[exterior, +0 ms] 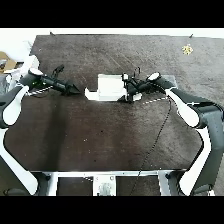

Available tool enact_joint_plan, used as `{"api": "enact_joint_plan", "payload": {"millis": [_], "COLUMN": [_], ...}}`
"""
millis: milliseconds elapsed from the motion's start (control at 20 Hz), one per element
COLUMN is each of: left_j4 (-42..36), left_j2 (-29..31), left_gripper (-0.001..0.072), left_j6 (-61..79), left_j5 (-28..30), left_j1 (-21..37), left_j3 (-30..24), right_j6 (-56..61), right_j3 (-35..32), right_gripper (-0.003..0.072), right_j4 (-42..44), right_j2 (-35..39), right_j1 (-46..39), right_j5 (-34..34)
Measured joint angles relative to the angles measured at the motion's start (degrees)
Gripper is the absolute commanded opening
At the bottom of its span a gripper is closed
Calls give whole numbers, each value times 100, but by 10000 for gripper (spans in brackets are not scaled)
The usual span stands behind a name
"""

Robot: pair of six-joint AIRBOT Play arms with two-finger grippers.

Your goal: Fold the box and place the chain.

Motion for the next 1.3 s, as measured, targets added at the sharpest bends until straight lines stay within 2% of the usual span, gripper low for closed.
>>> {"api": "enact_joint_plan", "payload": {"millis": [250,550,700,750,800,900,950,1250,1300], "left_j4": [-247,-361,-595,-675,-774,-1023,-1106,-1047,-951], "left_j2": [-11,-83,-92,-92,-92,-90,-90,-90,-90], "left_gripper": [10,11,23,297,529,517,437,437,409], "left_j6": [85,83,90,129,177,304,363,409,358], "left_j5": [339,693,691,658,619,496,437,315,317], "left_j1": [-205,-470,-538,-542,-540,-555,-564,-721,-756], "left_j3": [-391,-490,-498,-498,-498,-476,-461,-177,-92], "right_j6": [0,2,0,0,0,0,2,0,0], "right_j3": [0,0,0,0,0,0,0,0,0], "right_gripper": [428,429,429,428,429,429,429,429,429], "right_j4": [0,0,0,0,0,0,0,0,0], "right_j2": [0,0,0,0,0,0,0,0,0], "right_j1": [0,0,0,0,0,0,0,0,0], "right_j5": [0,0,0,0,0,2,0,0,2]}}
